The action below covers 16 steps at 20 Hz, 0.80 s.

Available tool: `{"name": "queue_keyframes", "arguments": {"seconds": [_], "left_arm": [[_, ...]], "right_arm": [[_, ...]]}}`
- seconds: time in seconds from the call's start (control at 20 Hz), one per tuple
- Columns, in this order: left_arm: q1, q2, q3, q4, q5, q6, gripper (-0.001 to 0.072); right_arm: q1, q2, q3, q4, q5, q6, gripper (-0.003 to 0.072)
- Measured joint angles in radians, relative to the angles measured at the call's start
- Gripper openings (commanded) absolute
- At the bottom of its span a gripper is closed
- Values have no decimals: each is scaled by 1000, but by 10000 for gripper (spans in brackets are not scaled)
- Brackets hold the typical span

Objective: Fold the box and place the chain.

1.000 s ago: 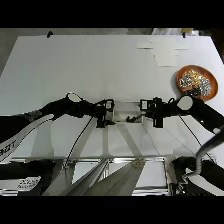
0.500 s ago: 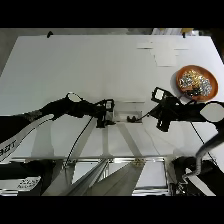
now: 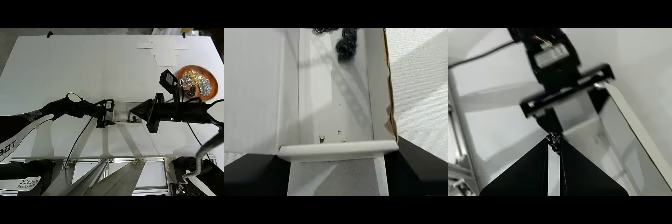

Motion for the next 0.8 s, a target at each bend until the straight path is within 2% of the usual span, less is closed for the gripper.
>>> {"name": "queue_keyframes", "arguments": {"seconds": [0.2, 0.5, 0.55, 0.65, 0.75, 0.8], "left_arm": [[0, 0, 0, 0, 0, 0, 253], [0, 0, 0, 0, 0, 0, 253], [0, 0, 0, 0, 0, 0, 253], [0, 0, 0, 0, 0, 0, 253], [0, 0, 0, 0, 0, 0, 253], [0, 0, 0, 0, 0, 0, 253]], "right_arm": [[61, -45, 2, -23, -61, -2, 19], [82, -162, 2, -138, -84, 47, 22], [84, -186, 2, -152, -84, 51, 49], [84, -230, 2, -170, -90, 62, 182], [84, -261, 2, -187, -107, 65, 239], [84, -268, 5, -193, -116, 66, 241]]}}
